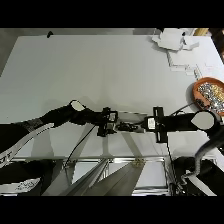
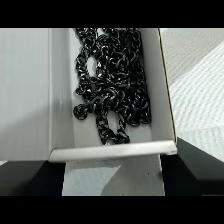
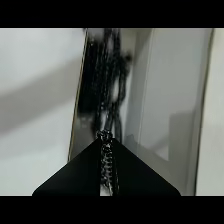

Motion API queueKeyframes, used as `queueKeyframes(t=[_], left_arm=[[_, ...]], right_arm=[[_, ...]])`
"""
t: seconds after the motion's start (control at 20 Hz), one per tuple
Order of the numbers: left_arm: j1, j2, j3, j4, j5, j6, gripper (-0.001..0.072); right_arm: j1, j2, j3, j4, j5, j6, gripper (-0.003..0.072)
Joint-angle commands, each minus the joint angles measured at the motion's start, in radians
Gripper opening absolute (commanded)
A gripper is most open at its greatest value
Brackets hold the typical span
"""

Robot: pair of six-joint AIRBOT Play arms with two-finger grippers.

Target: Fold the box and place the chain.

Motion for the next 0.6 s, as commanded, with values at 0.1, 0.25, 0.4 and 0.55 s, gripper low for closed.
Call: queueKeyframes(t=[0.1,0.25,0.4,0.55], left_arm=[[0.000,0.000,0.000,0.000,0.000,0.000,0.0314],[0.000,0.000,0.000,0.000,0.000,0.000,0.0314],[0.000,0.000,0.000,0.000,0.000,0.000,0.0314],[0.000,0.000,0.000,0.000,0.000,0.000,0.0314]], right_arm=[[0.220,-0.021,0.001,0.272,-0.326,0.013,0.0015],[0.283,-0.092,0.001,0.272,-0.373,0.016,0.0015],[0.292,-0.162,0.002,0.266,-0.373,0.016,0.0029],[0.274,-0.138,0.068,0.140,-0.281,0.017,0.0223]])
